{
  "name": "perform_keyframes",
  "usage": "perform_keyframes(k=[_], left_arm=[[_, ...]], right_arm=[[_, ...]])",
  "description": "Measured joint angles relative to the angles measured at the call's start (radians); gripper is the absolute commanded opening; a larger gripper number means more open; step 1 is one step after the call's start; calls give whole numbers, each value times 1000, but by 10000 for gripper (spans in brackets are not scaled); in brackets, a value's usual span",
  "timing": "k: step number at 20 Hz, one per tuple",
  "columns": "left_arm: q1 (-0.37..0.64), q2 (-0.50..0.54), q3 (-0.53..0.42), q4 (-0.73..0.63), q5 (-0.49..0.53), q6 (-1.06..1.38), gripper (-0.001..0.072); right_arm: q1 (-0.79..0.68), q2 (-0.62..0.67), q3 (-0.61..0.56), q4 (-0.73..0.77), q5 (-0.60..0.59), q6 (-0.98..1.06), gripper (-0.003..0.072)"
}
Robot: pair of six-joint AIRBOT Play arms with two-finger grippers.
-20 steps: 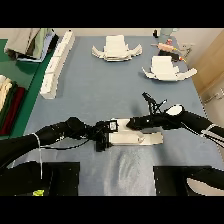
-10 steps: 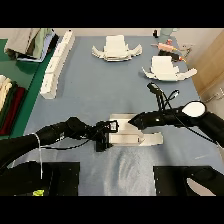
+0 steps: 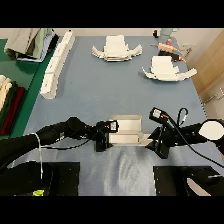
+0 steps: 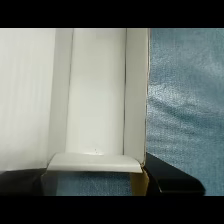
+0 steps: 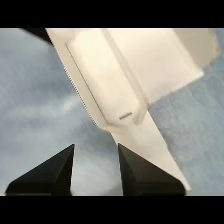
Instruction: Fold the box.
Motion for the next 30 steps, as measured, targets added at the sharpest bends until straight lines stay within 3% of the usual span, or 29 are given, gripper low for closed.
perform_keyframes(k=[4, 9, 10, 14, 17, 20, 21, 22, 23, 25, 30], left_arm=[[0, 0, 0, 0, 0, 0, 424], [0, 0, 0, 0, 0, 0, 424], [0, 0, 0, 0, 0, 0, 425], [0, 0, 0, 0, 0, 0, 425], [0, 0, 0, 0, 0, 0, 424], [0, 0, 0, 1, 0, 0, 424], [0, 0, 0, 1, 0, 0, 424], [0, 0, 0, 1, 0, 0, 424], [0, 0, 0, 1, 0, 0, 424], [0, 0, 0, 1, 0, 2, 424], [0, 0, 0, 1, 0, 2, 424]], right_arm=[[0, -11, -57, -61, -87, -190, 423], [0, -72, -81, -19, -211, -404, 410], [0, -85, -83, -1, -229, -444, 343], [0, -132, -86, 79, -272, -575, 257], [16, -162, -87, 131, -293, -636, 150], [59, -180, -87, 165, -334, -665, 153], [76, -188, -87, 172, -350, -671, 159], [89, -198, -87, 177, -363, -675, 231], [101, -209, -87, 183, -376, -678, 428], [117, -231, -87, 199, -393, -681, 582], [130, -253, -87, 202, -410, -649, 600]])
